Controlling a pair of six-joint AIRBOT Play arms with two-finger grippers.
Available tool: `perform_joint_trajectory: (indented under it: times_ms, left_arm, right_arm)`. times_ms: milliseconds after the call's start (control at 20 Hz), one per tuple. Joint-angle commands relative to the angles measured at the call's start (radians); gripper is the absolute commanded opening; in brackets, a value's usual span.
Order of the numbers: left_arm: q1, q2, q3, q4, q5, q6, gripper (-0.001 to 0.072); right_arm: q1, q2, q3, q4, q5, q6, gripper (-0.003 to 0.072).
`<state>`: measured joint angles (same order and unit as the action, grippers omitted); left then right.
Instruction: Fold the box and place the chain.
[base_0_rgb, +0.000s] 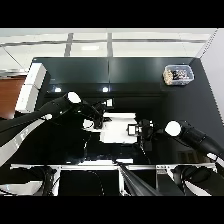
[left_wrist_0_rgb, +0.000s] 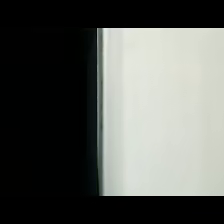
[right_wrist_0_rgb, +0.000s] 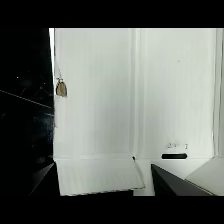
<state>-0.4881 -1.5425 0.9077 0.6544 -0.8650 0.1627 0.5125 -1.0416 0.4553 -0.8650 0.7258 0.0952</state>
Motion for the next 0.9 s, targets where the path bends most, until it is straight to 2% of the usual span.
perform_joint_trajectory:
  times_ms: [0,250,850]
  left_arm:
    - [0.001,0.0,0.0,0.0,0.0,0.001,0.0024]
    - [0.001,0.0,0.0,0.0,0.001,0.001,0.0024]
    - [0.001,-0.001,0.0,-0.031,-0.008,-0.018,0.0024]
  right_arm:
    - [0.011,-0.007,0.004,0.006,-0.06,-0.002,0.0704]
    - [0.005,0.011,0.062,-0.035,-0.022,0.126,0.0703]
    - [-0.106,0.026,0.144,-0.019,-0.005,0.115,0.0704]
